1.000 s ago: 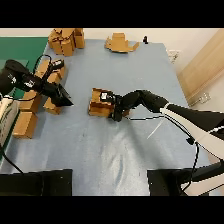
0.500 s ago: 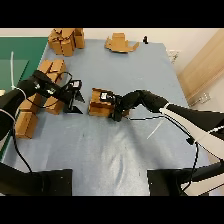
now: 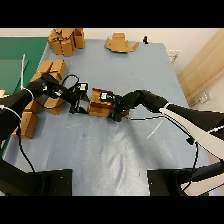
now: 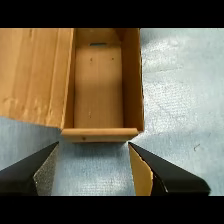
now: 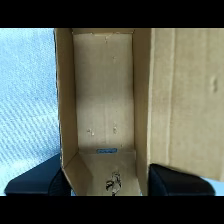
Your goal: Fold the box.
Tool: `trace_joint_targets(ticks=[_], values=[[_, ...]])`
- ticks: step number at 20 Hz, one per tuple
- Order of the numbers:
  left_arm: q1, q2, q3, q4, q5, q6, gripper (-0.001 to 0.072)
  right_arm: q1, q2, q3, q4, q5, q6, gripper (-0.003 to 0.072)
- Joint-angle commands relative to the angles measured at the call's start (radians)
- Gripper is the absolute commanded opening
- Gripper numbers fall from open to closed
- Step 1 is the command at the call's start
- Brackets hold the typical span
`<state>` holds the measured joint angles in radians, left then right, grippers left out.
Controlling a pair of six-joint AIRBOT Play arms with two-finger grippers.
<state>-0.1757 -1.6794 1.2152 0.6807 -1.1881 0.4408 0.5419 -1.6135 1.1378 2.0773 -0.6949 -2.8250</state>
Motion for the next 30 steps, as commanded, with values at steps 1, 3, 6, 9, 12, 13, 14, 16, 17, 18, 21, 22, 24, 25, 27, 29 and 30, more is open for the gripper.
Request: trace_joint_targets(ticks=[1,3,6,9,12,13,14,16,17,18,21,22,24,25,27,29,30], values=[[-0.022,-0.013,0.0,-0.001,-0.004,-0.018,0.0702,0.001,0.0,0.0,-0.001,-0.003,0.0,0.0518],[-0.024,-0.014,0.0,0.0,-0.038,-0.017,0.0702,0.001,0.0,0.0,0.0,-0.003,0.0,0.0518],[-0.025,-0.014,0.0,-0.005,-0.034,-0.015,0.0702,0.001,0.0,0.0,0.0,-0.002,0.0,0.0518],[-0.042,-0.016,0.0,-0.008,-0.013,-0.015,0.0701,0.001,0.0,0.0,-0.001,-0.002,0.0,0.0518],[-0.056,-0.033,0.0,-0.003,0.006,-0.019,0.07,0.001,0.0,0.0,-0.001,-0.002,0.0,0.0518],[-0.058,-0.039,0.0,-0.004,0.008,-0.019,0.07,0.001,0.0,0.0,-0.001,-0.002,0.0,0.0518],[-0.06,-0.043,0.0,-0.003,0.008,-0.019,0.07,0.001,0.0,0.0,-0.001,-0.003,0.0,0.0518],[-0.06,-0.045,0.0,-0.003,0.009,-0.019,0.07,0.001,0.0,0.0,-0.001,-0.002,0.0,0.0518],[-0.06,-0.045,0.0,-0.003,0.01,-0.02,0.0698,0.001,0.0,0.0,-0.001,-0.003,0.0,0.0518],[-0.06,-0.045,0.0,-0.003,0.01,-0.022,0.0548,0.001,0.0,0.0,-0.001,-0.002,0.0,0.0518],[-0.06,-0.045,0.0,-0.003,0.002,-0.022,0.0393,0.0,0.0,0.0,-0.001,-0.003,0.0,0.0518],[-0.059,-0.045,0.0,-0.002,0.002,-0.023,0.0393,0.0,0.0,0.0,-0.001,-0.003,0.001,0.0518],[-0.053,-0.045,0.0,-0.004,0.0,-0.047,0.0489,0.0,0.0,0.0,-0.001,-0.003,0.0,0.0518],[-0.051,-0.045,0.0,-0.009,0.003,-0.049,0.055,0.0,0.0,0.0,-0.001,-0.003,0.0,0.0518],[-0.047,-0.045,0.0,-0.008,0.002,-0.049,0.055,0.0,0.0,0.0,-0.001,-0.002,0.001,0.0518],[-0.047,-0.045,0.0,-0.008,0.003,-0.048,0.0522,0.0,0.0,0.0,-0.001,-0.002,0.0,0.0518],[-0.047,-0.045,0.0,-0.008,0.003,-0.048,0.0521,0.0,0.0,0.0,-0.001,-0.002,0.0,0.0519]])
